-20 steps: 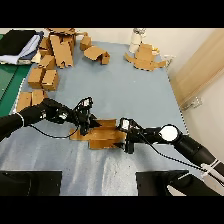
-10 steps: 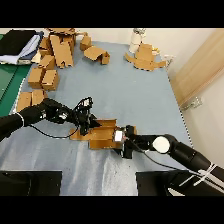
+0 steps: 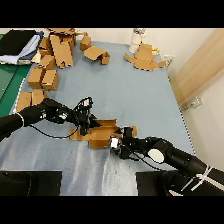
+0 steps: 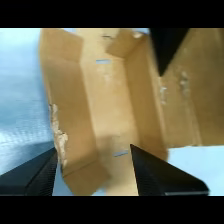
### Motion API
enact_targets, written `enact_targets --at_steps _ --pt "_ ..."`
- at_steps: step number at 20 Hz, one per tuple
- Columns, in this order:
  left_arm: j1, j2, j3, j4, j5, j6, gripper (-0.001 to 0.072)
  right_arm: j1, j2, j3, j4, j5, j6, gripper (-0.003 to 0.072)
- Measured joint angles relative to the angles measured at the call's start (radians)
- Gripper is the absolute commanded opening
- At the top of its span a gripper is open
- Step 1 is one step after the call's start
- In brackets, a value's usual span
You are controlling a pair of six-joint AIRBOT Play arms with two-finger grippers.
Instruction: Fold the box.
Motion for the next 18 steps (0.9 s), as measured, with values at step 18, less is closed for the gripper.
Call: enact_targets --at_steps 18 --pt "0.0 0.0 0.0 0.0 0.0 0.0 0.0013 -0.049 0.017 -0.002 -0.058 -0.084 0.048 0.0708"
